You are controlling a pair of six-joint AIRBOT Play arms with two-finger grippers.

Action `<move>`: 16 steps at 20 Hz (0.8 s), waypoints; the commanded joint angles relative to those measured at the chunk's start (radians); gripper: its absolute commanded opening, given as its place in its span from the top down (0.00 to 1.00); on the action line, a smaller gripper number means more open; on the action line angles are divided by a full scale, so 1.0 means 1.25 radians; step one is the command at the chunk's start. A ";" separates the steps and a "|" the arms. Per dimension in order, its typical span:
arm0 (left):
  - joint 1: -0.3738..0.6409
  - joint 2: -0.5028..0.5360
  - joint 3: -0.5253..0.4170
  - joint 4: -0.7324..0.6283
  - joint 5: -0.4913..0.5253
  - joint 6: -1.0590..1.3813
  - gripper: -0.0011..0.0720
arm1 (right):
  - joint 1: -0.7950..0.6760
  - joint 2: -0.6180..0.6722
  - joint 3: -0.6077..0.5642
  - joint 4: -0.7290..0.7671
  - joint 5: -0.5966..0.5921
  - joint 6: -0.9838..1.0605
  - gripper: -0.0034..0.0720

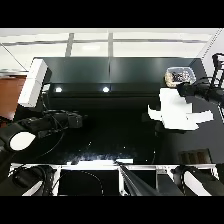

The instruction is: Fold the box and place the chain.

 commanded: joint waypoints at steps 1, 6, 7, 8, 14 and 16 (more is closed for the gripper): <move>-0.010 -0.040 0.000 -0.014 0.044 0.005 0.01 | -0.054 0.000 0.041 -0.117 0.035 0.138 0.04; -0.010 -0.041 0.000 -0.013 0.070 0.005 0.01 | -0.435 -0.062 0.167 -0.326 0.048 0.403 0.04; -0.010 -0.041 0.000 -0.013 0.082 0.005 0.01 | -0.504 -0.092 0.184 -0.288 0.097 0.386 0.04; -0.010 -0.041 0.000 -0.013 0.093 0.005 0.01 | -0.562 -0.125 0.195 -0.225 0.152 0.327 0.04; -0.010 -0.041 0.000 -0.013 0.146 0.005 0.01 | -0.694 -0.395 0.219 0.185 0.563 -0.029 0.04; -0.010 -0.041 0.000 -0.013 0.145 0.005 0.01 | -0.657 -0.456 0.235 0.176 0.609 -0.074 0.05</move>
